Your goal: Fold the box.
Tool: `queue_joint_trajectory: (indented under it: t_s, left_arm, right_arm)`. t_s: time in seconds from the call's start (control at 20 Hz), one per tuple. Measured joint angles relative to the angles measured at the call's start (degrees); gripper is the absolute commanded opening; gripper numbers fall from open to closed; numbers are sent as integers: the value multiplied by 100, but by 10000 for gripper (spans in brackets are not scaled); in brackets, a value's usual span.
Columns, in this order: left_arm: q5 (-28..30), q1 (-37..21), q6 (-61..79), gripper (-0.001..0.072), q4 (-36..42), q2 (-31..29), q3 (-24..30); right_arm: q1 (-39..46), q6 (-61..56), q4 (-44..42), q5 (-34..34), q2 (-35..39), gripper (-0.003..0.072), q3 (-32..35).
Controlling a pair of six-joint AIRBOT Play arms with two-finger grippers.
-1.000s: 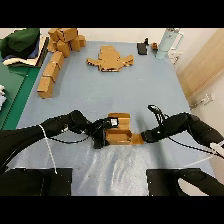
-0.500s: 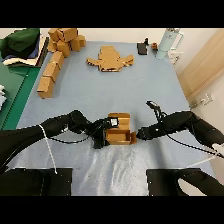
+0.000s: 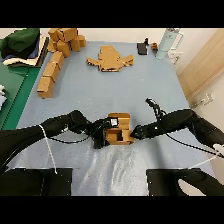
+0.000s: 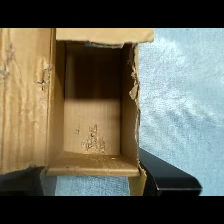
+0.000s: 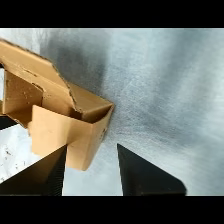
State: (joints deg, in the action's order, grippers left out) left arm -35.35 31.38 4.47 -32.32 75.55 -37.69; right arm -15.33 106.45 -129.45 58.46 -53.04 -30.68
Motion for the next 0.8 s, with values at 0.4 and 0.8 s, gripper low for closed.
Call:
queue_joint_trajectory:
  t_s: [0.4,0.8]
  left_arm:
    - [0,2,0,450,-2,0,0]
    - [0,0,-2,450,-2,0,2]
  right_arm:
    - [-1416,-2444,1403,-702,-326,464,-426]
    - [-2916,-5694,3950,289,-1530,464,-1746]
